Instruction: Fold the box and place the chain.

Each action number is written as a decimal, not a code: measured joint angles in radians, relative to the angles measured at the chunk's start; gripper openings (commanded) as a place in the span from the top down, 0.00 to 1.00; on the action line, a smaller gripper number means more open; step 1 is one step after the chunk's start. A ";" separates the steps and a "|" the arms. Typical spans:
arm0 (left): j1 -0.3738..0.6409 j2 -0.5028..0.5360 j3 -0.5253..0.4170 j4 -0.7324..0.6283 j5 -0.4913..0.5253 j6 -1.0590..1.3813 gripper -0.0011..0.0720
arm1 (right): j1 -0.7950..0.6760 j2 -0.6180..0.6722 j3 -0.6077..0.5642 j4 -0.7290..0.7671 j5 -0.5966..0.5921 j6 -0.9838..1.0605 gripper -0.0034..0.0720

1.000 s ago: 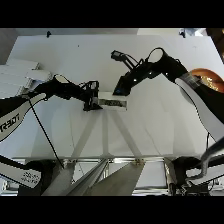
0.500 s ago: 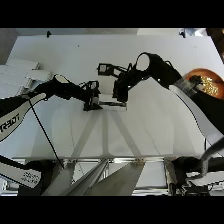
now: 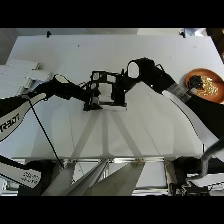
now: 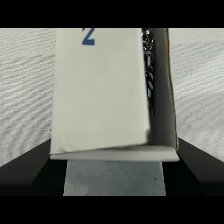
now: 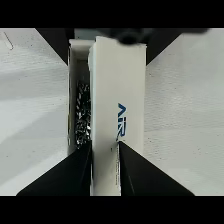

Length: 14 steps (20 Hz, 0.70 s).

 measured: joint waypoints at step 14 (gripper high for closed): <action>0.000 0.000 0.000 0.000 0.000 0.000 0.60 | 0.017 -0.002 -0.080 0.035 -0.004 0.067 0.50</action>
